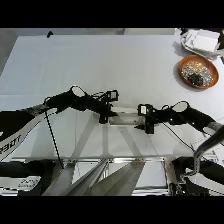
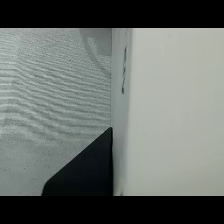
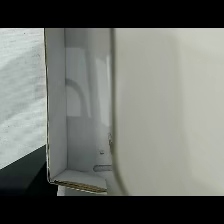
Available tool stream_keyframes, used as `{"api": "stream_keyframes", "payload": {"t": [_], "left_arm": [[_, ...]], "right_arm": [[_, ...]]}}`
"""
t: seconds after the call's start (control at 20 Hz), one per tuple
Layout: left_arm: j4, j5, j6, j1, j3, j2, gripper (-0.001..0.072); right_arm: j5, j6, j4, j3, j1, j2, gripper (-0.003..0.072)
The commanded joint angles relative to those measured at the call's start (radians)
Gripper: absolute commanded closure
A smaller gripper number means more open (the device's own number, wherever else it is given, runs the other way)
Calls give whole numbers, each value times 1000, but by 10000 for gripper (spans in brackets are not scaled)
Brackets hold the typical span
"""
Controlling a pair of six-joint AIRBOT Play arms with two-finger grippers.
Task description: Fold the box and place the chain.
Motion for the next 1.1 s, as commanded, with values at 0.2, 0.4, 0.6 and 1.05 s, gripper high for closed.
{"api": "stream_keyframes", "payload": {"t": [0.2,0.4,0.6,1.05], "left_arm": [[0,0,0,0,0,1,696],[0,0,0,0,0,1,696],[0,0,0,0,0,1,696],[0,0,0,0,0,1,696]], "right_arm": [[-9,-1,-13,-1,0,-5,351],[-9,-1,-13,-1,0,-5,396],[-9,-1,-13,-1,0,-5,392],[-8,-1,-10,-1,0,-5,391]]}}
